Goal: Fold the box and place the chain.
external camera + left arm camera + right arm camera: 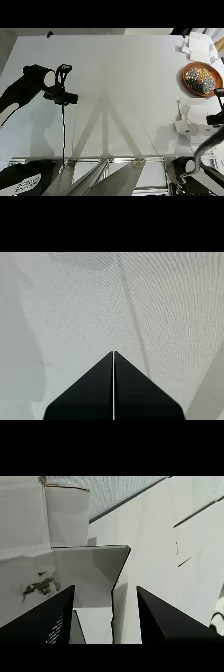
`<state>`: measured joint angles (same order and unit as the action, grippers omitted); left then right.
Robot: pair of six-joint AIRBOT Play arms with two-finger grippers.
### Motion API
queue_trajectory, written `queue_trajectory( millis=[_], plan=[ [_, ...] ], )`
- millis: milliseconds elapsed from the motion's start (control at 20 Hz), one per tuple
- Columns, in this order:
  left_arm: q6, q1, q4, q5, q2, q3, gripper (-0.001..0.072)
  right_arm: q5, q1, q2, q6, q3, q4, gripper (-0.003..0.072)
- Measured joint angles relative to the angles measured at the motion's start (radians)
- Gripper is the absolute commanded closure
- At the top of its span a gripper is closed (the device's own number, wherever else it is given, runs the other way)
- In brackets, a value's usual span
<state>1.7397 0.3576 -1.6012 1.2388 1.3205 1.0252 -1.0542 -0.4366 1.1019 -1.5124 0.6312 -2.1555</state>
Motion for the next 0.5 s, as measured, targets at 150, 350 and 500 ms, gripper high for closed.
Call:
queue_trajectory(
  millis=[150,350,500],
  plan=[
    [0.0,0.0,0.0,0.0,0.0,0.0,0.07,-0.034,-0.003,0.022,-0.028,0.0,-0.036,0.0677],
    [0.0,0.0,0.0,0.0,0.0,0.0,0.07,-0.062,0.013,-0.01,-0.003,0.0,-0.003,0.0678],
    [0.0,0.0,0.0,0.0,0.0,0.0,0.07,-0.05,0.045,-0.093,0.058,-0.003,0.167,0.0679]
  ],
)
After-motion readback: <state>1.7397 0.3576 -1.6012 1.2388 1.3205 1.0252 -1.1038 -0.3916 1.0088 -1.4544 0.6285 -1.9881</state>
